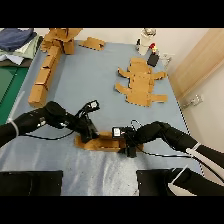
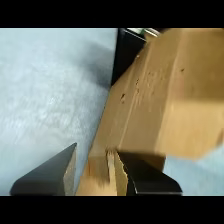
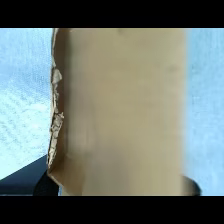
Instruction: Fold the box.
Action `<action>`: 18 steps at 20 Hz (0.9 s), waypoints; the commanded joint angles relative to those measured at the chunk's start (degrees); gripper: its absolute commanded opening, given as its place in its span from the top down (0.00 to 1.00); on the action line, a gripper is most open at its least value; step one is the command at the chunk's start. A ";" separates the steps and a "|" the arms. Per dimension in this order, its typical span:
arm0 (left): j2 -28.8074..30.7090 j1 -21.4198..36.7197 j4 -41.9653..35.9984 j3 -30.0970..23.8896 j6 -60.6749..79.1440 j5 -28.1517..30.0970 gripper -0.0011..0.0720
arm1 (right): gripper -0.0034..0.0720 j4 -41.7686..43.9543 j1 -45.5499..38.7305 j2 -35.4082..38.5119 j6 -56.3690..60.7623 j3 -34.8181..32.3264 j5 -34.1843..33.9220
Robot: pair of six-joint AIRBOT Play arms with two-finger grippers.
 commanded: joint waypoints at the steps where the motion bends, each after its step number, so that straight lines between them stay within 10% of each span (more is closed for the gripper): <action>1: 6.64 3.41 10.93 0.07 -11.39 -4.22 0.51 | 0.20 0.00 -0.02 0.02 0.02 0.04 0.15; 18: 11.56 5.33 17.46 0.04 -30.86 -10.69 0.51 | 0.19 1.64 0.00 -0.07 0.00 0.04 0.17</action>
